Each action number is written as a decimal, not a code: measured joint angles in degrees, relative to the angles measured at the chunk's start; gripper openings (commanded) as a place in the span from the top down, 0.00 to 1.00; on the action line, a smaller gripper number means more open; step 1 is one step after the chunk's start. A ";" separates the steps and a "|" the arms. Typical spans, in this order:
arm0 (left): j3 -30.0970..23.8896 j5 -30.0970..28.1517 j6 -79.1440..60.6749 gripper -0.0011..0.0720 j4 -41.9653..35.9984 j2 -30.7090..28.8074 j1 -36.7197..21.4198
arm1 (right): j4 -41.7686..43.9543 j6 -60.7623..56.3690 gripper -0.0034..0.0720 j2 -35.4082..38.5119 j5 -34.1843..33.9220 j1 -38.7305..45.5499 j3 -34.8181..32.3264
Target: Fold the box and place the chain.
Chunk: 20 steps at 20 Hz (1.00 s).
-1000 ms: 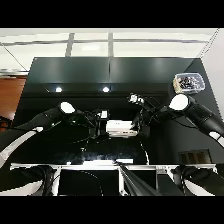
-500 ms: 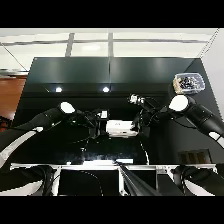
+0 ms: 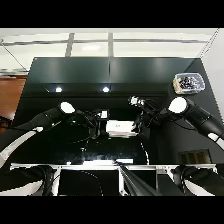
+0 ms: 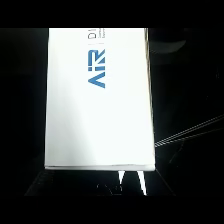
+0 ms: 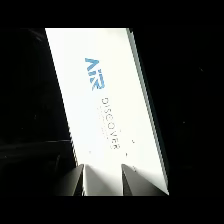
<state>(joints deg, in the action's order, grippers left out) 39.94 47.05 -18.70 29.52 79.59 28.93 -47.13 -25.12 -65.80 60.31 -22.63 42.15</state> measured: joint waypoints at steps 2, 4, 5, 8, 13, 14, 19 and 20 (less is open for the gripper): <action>0.00 0.02 0.02 0.32 0.00 0.00 0.00 | 0.02 -0.98 0.56 0.48 0.15 0.13 0.50; 0.00 0.02 0.02 0.32 0.00 0.00 0.00 | 0.26 -3.91 0.56 1.66 0.31 0.98 1.46; 0.00 0.02 0.02 0.32 0.00 0.00 0.00 | 0.33 -6.29 0.56 2.43 0.33 1.97 1.81; 0.00 0.02 0.02 0.32 -0.02 0.00 0.00 | 0.98 -17.25 0.94 4.24 0.04 7.34 2.29; 0.00 0.00 0.02 0.32 -0.02 0.00 0.00 | 12.87 -29.66 0.94 4.85 0.90 10.97 -2.51; 0.00 0.00 0.02 0.32 -0.02 0.00 0.00 | 15.96 -30.67 0.94 4.59 0.66 10.38 -3.41; 0.00 -0.02 0.02 0.32 -0.04 0.00 0.00 | 23.71 -32.50 0.94 0.28 -1.79 4.66 -5.53; 0.00 -0.02 0.02 0.32 -0.04 0.00 0.00 | 24.35 -32.65 0.94 -1.01 -2.21 3.85 -5.66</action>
